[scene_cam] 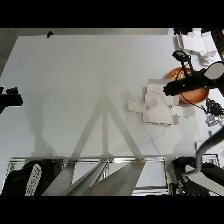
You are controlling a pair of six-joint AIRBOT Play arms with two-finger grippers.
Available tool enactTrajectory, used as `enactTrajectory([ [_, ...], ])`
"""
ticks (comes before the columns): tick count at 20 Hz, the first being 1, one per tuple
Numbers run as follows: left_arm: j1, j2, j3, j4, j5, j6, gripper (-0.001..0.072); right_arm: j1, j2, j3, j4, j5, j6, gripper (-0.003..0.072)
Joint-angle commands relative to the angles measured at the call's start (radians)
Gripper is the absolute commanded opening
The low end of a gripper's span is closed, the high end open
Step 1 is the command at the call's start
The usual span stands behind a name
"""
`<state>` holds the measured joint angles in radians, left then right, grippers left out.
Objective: Fold the box and place the chain.
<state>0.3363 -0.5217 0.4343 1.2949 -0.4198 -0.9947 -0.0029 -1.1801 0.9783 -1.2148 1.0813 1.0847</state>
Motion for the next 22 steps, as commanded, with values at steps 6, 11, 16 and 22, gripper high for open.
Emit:
enactTrajectory([
  [6,0.001,0.001,0.000,0.000,0.000,0.000,0.0443,-0.031,0.002,0.004,-0.443,0.076,0.228,0.0312],
  [11,0.001,0.001,0.000,0.000,0.000,0.000,0.0443,-0.277,0.002,0.039,-0.399,0.222,0.213,0.0355],
  [16,0.001,0.001,0.000,0.000,0.000,0.000,0.0443,-0.543,-0.004,0.037,-0.205,0.267,0.062,0.0437],
  [22,0.001,0.001,0.000,0.000,0.000,0.000,0.0443,-0.640,-0.090,0.007,-0.135,0.317,-0.057,0.0463],
])
